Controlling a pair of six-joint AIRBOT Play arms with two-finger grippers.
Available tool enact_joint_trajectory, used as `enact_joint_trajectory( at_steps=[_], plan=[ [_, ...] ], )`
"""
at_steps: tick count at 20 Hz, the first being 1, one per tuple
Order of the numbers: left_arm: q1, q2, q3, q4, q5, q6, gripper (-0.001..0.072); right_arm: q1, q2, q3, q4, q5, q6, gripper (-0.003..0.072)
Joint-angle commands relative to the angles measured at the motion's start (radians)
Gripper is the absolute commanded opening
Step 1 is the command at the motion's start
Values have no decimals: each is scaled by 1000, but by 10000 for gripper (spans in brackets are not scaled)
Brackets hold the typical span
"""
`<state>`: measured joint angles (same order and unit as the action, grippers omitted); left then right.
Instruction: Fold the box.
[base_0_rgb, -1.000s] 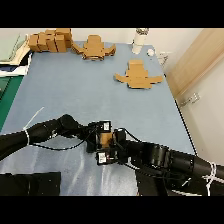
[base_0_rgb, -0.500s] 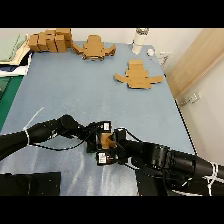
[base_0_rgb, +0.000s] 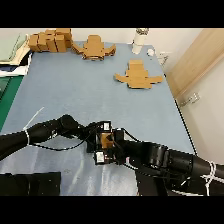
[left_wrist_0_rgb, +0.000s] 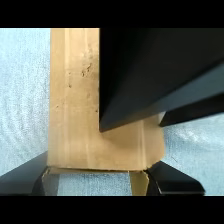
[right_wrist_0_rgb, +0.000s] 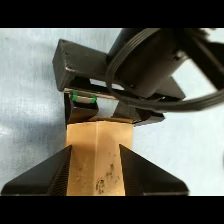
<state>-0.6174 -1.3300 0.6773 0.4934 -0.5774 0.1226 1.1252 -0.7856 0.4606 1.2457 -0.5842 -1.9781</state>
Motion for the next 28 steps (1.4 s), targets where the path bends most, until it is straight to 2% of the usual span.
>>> enact_joint_trajectory(
  at_steps=[1,7,16,19,28],
  plan=[
    [0,0,0,0,-1,0,411,1,-32,3,14,-7,7,474],
    [0,0,0,0,-1,0,411,1,-41,5,-97,-3,69,472],
    [0,0,0,0,-1,0,412,6,-32,69,-105,-46,74,468],
    [0,0,0,0,-1,0,412,5,-29,74,-111,-69,74,410],
    [0,0,0,0,-1,0,411,6,-29,91,-142,-76,74,409]
  ],
)
